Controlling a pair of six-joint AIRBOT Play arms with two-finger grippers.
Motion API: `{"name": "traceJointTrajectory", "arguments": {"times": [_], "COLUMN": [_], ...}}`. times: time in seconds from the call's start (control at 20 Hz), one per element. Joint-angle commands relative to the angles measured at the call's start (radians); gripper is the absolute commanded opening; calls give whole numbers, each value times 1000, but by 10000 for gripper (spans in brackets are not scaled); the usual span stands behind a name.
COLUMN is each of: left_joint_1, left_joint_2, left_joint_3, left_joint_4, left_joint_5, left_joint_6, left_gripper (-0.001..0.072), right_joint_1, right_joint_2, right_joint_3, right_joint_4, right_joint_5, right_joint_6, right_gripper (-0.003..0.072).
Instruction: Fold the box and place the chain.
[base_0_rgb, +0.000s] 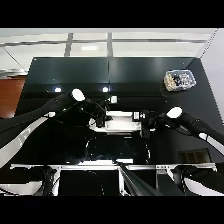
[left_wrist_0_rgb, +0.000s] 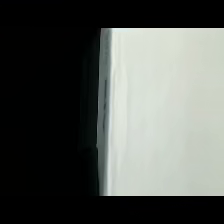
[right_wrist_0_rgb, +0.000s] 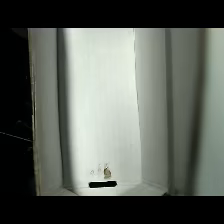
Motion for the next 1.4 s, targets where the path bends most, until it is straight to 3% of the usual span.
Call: {"name": "traceJointTrajectory", "arguments": {"times": [0.0,0.25,0.3,0.35,0.4,0.45,0.5,0.55,0.7,0.75,0.8,0.85,0.9,1.0,1.1,1.2,1.35], "left_joint_1": [0,2,6,11,19,29,43,60,137,167,197,219,234,239,235,220,158], "left_joint_2": [0,3,8,18,34,57,90,126,244,273,294,302,301,301,301,301,299], "left_joint_3": [1,2,12,23,32,39,44,45,45,45,45,43,33,-46,-153,-239,-270], "left_joint_4": [0,2,19,36,55,84,134,191,348,364,366,353,298,42,-210,-345,-381], "left_joint_5": [2,-16,-53,-89,-121,-138,-142,-156,-271,-334,-409,-488,-584,-686,-640,-450,-126], "left_joint_6": [0,-2,-2,-6,-23,-74,-140,-205,-434,-505,-602,-706,-758,-744,-616,-578,-539], "left_gripper": [25,28,77,205,380,496,568,577,577,576,504,225,23,24,23,23,24], "right_joint_1": [1,1,1,1,1,1,1,1,1,1,1,1,1,1,1,1,1], "right_joint_2": [0,0,0,0,0,0,0,0,0,0,0,0,0,0,0,0,0], "right_joint_3": [1,1,1,1,1,1,1,1,1,1,1,1,1,1,1,1,1], "right_joint_4": [-5,-5,-5,-5,-5,-5,-7,-8,-7,-7,-7,-6,-4,-4,-4,-4,-4], "right_joint_5": [-9,-9,-9,-9,-9,-7,-6,-6,-7,-7,-8,-8,-10,-11,-11,-10,-10], "right_joint_6": [5,5,5,5,5,5,5,5,5,5,5,5,5,7,7,7,7], "right_gripper": [544,543,542,542,525,358,287,227,229,229,229,229,229,228,229,230,231]}}
